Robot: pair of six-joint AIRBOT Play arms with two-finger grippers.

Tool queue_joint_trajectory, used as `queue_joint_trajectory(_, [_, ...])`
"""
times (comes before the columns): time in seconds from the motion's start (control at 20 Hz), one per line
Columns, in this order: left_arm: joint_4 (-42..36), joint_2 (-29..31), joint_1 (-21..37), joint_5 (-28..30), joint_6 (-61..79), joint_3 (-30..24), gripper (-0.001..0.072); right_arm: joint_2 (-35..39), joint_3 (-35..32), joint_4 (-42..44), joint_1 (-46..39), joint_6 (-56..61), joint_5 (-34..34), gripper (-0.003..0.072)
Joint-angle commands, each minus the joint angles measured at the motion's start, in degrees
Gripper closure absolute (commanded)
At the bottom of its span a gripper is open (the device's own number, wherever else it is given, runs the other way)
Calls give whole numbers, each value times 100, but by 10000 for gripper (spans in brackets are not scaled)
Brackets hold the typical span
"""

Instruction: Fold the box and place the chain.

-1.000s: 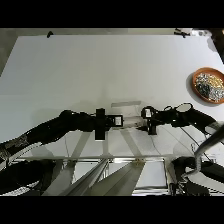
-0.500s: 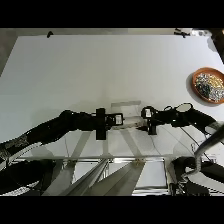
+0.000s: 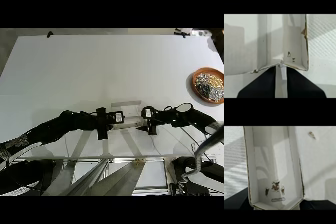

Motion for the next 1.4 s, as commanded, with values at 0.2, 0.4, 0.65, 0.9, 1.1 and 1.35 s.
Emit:
queue_joint_trajectory(0.2, [-170,-157,-76,-313,9,2,532,4,2,-4,0,-2,7,329])
queue_joint_trajectory(0.4, [-166,-297,-457,-876,7,2,421,4,2,-4,0,-2,7,329])
queue_joint_trajectory(0.65, [-166,-297,-610,-1257,4,2,342,4,2,-4,0,-2,7,329])
queue_joint_trajectory(0.9, [-166,-297,-610,-1259,4,2,330,4,2,-4,0,-2,7,329])
queue_joint_trajectory(1.1, [-164,-297,-610,-1257,4,2,331,4,2,-4,0,-2,7,329])
queue_joint_trajectory(1.35, [-164,-297,-610,-1257,4,0,442,4,2,-4,0,-2,7,329])
